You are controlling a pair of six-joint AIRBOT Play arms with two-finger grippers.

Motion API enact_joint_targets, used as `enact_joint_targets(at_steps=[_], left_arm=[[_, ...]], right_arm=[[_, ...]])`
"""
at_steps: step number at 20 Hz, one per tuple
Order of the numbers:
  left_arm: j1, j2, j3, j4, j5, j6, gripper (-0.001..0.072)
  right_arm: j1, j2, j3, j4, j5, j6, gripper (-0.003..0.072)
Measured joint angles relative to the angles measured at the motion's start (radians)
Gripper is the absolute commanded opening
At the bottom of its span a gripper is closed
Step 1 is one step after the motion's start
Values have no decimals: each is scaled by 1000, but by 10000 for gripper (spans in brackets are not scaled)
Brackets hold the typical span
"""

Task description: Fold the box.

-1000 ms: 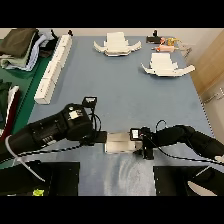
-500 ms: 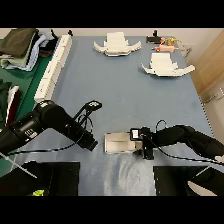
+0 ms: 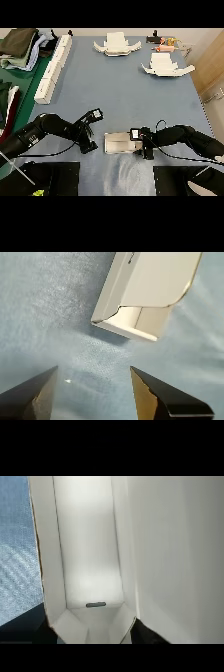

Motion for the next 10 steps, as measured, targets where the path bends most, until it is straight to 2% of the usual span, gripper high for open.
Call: enact_joint_targets(at_steps=[5, 10], left_arm=[[2, -6, -49, -11, 69, 248, 699], [-66, -7, -105, -66, 139, 396, 698]], right_arm=[[0, 0, 0, 0, 0, 0, 512], [0, 0, 0, 0, 0, 0, 512]])
